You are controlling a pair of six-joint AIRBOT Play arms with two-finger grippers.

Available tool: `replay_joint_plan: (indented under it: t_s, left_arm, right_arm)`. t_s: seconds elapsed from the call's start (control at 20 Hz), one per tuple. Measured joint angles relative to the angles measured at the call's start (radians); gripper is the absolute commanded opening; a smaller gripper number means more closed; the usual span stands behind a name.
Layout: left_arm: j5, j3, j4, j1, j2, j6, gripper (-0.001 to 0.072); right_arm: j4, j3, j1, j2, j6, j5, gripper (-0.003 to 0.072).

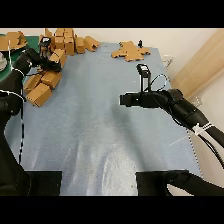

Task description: Fold the box.

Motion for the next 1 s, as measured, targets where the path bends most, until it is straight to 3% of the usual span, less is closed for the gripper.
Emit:
replay_joint_plan:
  t_s: [0.05, 0.1, 0.55, 0.9, 0.95, 1.0]
  left_arm:
    - [0.0, 0.0, 0.0, 0.0, 0.0, 0.0, 0.0592]
    - [-0.001, 0.0, 0.002, 0.0, 0.001, 0.0, 0.0697]
    - [-0.043, 0.0, 0.055, 0.001, 0.014, -0.003, 0.0697]
    - [-0.109, 0.001, 0.064, 0.018, 0.119, -0.003, 0.0697]
    - [-0.138, 0.001, 0.065, 0.018, 0.137, -0.002, 0.0581]
    - [-0.168, 0.001, 0.063, 0.017, 0.152, -0.003, 0.0305]
  right_arm:
    - [0.0, 0.0, 0.0, 0.0, 0.0, 0.0, 0.0055]
    - [0.0, 0.0, 0.0, 0.0, 0.0, 0.0, 0.0055]
    - [0.001, 0.0, 0.0, 0.0, 0.0, -0.005, 0.0055]
    - [0.002, 0.0, 0.0, 0.0, 0.0, -0.006, 0.0055]
    - [0.002, 0.0, 0.0, 0.0, 0.0, -0.006, 0.0056]
    - [0.002, 0.0, 0.0, 0.0, 0.0, -0.008, 0.0055]
